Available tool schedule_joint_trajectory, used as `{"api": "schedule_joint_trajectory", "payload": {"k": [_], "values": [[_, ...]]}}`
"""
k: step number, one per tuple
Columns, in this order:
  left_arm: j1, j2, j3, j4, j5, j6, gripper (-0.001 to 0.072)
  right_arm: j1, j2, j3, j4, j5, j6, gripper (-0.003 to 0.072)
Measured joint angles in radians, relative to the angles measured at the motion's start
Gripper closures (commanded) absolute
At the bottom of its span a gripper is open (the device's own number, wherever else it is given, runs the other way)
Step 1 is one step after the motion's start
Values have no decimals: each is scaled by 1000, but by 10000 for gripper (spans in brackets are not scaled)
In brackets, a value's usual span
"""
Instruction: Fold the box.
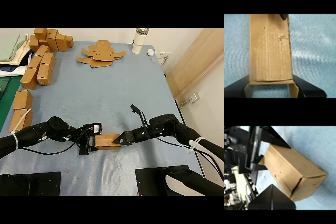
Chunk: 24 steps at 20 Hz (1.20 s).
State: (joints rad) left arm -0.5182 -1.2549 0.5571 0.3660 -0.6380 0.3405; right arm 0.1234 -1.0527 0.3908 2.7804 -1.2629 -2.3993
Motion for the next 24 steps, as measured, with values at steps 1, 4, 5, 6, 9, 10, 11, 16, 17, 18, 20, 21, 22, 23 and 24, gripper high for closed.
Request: {"api": "schedule_joint_trajectory", "payload": {"k": [1, 4, 5, 6, 9, 10, 11, 16, 17, 18, 20, 21, 22, 23, 24], "values": [[0, 0, 0, 0, 0, 0, 195, 2, 1, 1, 5, -7, 0, 684], [0, 0, 0, 0, 0, 0, 195, 2, 0, 3, 17, -13, 0, 683], [0, 0, 0, 0, 0, 0, 195, 2, 0, 3, 17, -13, 0, 684], [0, 0, 0, 0, 0, 0, 195, 2, 0, 3, 17, -11, 0, 684], [0, 0, 0, 0, 0, 0, 195, 2, -2, 3, 8, 0, 2, 683], [0, 0, 0, 0, 0, 0, 195, 3, -2, 3, 4, 5, 7, 683], [0, 0, 0, 0, 0, 0, 195, 2, -2, 3, -2, 11, 9, 683], [0, 0, 0, 0, 0, 0, 195, 2, 7, 51, 2, -6, 30, 683], [0, 0, 0, 0, 0, 0, 195, 0, 9, 75, -7, -6, 44, 684], [0, 0, 0, 0, 0, 0, 195, -2, 10, 105, -32, 4, 68, 683], [0, 0, 0, 0, 0, 0, 195, -3, 10, 170, -106, 61, 136, 683], [0, 0, 0, 0, 0, 0, 195, -5, 6, 206, -165, 100, 186, 683], [0, 0, 0, 0, 0, 0, 195, -5, -1, 241, -233, 143, 248, 683], [0, 0, 0, 0, 0, 0, 195, -5, -13, 279, -311, 190, 325, 683], [0, 0, 0, 0, 0, 0, 195, -5, -31, 321, -406, 234, 417, 683]]}}
